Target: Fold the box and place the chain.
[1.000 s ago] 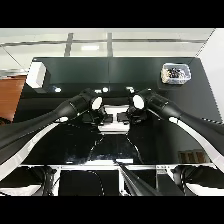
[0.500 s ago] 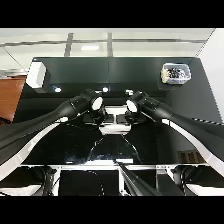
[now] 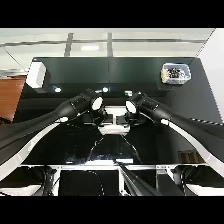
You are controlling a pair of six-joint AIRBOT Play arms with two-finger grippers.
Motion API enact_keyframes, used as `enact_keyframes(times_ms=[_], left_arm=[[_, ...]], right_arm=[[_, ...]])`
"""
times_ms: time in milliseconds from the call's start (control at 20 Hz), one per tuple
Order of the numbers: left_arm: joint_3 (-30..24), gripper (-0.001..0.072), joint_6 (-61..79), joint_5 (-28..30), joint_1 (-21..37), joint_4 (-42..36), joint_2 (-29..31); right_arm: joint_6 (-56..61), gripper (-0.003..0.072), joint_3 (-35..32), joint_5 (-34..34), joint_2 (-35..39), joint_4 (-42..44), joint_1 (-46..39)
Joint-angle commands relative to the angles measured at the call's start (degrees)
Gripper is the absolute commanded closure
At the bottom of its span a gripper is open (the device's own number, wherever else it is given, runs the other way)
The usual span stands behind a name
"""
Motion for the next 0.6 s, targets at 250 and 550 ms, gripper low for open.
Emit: enact_keyframes(times_ms=[250, 550], left_arm=[[0.0, 0.0684, -0.2, 0.3, 0.0, -0.2, 0.0], [0.0, 0.0684, -0.2, 0.4, 0.0, 0.0, 0.0]], right_arm=[[-10.6, 0.0247, 6.0, 11.4, 14.7, -9.9, -3.4], [-8.9, 0.0247, 4.0, -7.5, 14.7, -33.1, -24.6]])
